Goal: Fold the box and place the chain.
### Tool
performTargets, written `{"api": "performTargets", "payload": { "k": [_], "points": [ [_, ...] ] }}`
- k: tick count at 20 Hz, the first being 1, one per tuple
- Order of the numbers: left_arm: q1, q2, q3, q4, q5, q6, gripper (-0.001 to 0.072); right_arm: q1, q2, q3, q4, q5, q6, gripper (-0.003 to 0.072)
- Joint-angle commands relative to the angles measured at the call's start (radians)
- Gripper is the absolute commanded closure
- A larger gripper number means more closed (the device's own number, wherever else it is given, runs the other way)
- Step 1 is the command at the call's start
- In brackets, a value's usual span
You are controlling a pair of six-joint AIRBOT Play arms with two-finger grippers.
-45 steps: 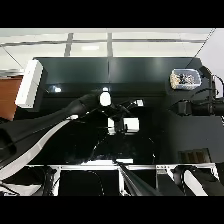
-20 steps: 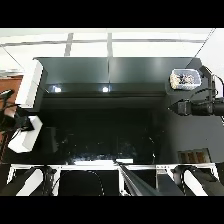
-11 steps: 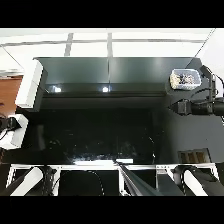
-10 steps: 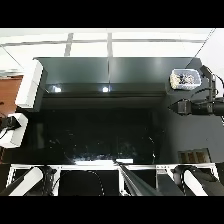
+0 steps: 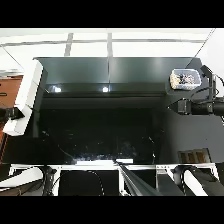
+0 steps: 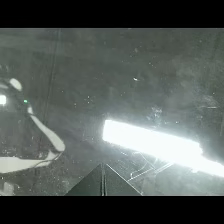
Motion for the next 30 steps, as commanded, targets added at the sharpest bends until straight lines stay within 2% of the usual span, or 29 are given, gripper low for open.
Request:
{"api": "performTargets", "payload": {
  "k": [1,2,6,9,10,12,14,15,16,18,19,22,25,30],
  "points": [
    [-0.027,-0.056,0.072,-0.029,0.004,0.013,0.0188,0.0,0.0,0.0,0.004,0.0,0.0,0.0674],
    [-0.042,-0.057,0.098,-0.017,0.014,0.009,-0.0008,0.0,0.0,0.0,0.004,0.0,0.0,0.0674],
    [-0.125,-0.056,0.293,0.037,-0.062,-0.019,-0.0003,0.0,0.0,0.0,0.004,0.0,-0.001,0.0675],
    [-0.203,-0.052,0.449,0.003,-0.079,-0.223,0.0006,0.0,0.0,0.0,0.005,-0.038,-0.001,0.0675],
    [-0.229,-0.052,0.484,-0.016,-0.094,-0.316,0.0089,0.0,0.0,0.0,0.005,-0.058,-0.001,0.0674],
    [-0.282,-0.042,0.507,-0.095,-0.15,-0.425,0.0675,0.007,0.0,0.0,0.001,-0.093,-0.002,0.0674],
    [-0.352,-0.002,0.451,-0.253,-0.179,-0.406,0.0684,0.038,0.0,-0.01,-0.007,-0.14,-0.002,0.0675],
    [-0.4,0.036,0.391,-0.305,-0.16,-0.404,0.0684,0.062,0.0,-0.023,-0.016,-0.173,-0.012,0.0675],
    [-0.449,0.084,0.319,-0.325,-0.115,-0.385,0.0684,0.085,0.0,-0.042,-0.033,-0.211,-0.03,0.0674],
    [-0.549,0.216,0.129,-0.324,0.033,-0.334,0.0684,0.126,0.0,-0.091,-0.116,-0.304,-0.032,0.0674],
    [-0.586,0.292,0.023,-0.322,0.11,-0.326,0.0683,0.135,0.0,-0.107,-0.158,-0.313,-0.032,0.0673],
    [-0.608,0.472,-0.199,-0.317,0.217,-0.312,0.0683,0.135,0.0,-0.109,-0.17,-0.303,-0.032,0.0674],
    [-0.578,0.565,-0.266,-0.27,0.224,-0.313,0.0682,0.135,0.0,-0.109,-0.17,-0.303,-0.032,0.0674],
    [-0.571,0.566,-0.266,-0.272,0.232,-0.313,0.0682,0.135,0.0,-0.109,-0.17,-0.303,-0.032,0.0674]
  ]
}}
